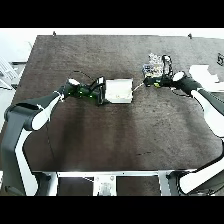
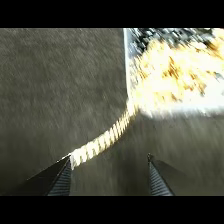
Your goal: Fold the box and place the chain.
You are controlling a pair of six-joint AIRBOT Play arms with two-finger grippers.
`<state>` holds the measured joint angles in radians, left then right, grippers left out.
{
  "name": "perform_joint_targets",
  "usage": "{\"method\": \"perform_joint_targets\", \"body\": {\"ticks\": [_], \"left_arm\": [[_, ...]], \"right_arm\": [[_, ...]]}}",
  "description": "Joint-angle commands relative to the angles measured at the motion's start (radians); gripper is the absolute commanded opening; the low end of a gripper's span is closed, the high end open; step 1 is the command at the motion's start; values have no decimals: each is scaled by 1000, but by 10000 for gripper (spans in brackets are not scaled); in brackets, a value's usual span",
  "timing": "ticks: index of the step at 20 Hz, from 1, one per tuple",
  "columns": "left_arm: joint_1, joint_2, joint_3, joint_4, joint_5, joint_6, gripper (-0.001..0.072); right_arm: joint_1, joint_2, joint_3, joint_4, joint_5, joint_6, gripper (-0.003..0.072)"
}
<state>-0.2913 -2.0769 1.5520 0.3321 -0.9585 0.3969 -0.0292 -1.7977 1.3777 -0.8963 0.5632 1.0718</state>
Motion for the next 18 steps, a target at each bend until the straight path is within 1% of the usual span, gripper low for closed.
{"method": "perform_joint_targets", "body": {"ticks": [1,3,4,6,9,11,12,13,14,16,18], "left_arm": [[1,1,0,0,0,0,514],[1,1,0,0,0,0,514],[1,1,0,0,0,0,515],[1,1,0,0,0,0,515],[1,1,0,0,0,0,514],[1,1,0,0,0,0,515],[1,1,0,0,0,0,514],[1,1,0,0,0,0,514],[1,1,0,0,0,0,515],[1,1,0,0,0,0,514],[1,1,0,0,0,0,514]], "right_arm": [[-26,-119,131,130,106,-108,549],[-49,-144,170,144,171,-130,535],[-56,-146,175,145,187,-142,501],[-63,-149,177,154,196,-166,485],[-63,-149,177,171,202,-193,384],[-61,-149,183,179,222,-202,210],[-60,-149,185,183,228,-217,140],[-58,-149,186,182,228,-220,105],[-57,-147,188,182,235,-229,10],[-58,-136,188,183,236,-198,9],[-54,-90,187,182,243,-190,8]]}}
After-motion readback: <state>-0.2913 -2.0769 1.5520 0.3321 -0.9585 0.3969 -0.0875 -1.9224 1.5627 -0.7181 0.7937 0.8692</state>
